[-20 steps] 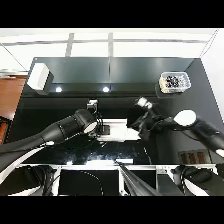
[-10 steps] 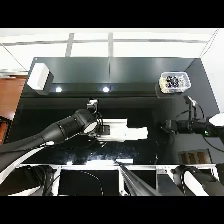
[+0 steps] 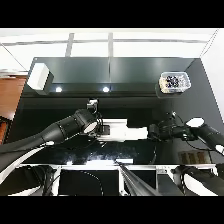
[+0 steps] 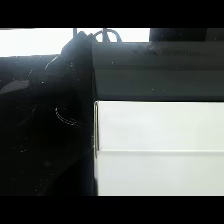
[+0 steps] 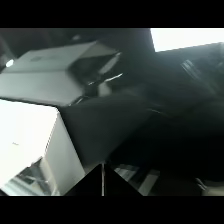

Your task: Fold the box and place the chain.

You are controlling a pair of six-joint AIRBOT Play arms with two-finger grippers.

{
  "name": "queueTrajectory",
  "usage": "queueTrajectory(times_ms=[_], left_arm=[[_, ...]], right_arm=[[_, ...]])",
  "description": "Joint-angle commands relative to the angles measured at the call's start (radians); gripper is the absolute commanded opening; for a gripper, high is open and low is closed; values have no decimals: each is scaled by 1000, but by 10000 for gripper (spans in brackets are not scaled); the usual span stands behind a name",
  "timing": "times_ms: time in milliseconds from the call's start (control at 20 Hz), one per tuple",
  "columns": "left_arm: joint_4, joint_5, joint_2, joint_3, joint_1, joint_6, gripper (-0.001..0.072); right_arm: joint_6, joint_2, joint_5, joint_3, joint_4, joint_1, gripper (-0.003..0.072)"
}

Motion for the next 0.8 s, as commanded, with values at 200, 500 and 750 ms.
queueTrajectory(times_ms=[200,500,750], left_arm=[[0,0,0,1,0,0,30],[0,-3,0,1,0,0,30],[0,-3,0,1,0,0,31]], right_arm=[[-45,-61,98,146,57,114,353],[-142,-61,226,191,183,129,455],[-118,-61,86,197,186,260,455]])
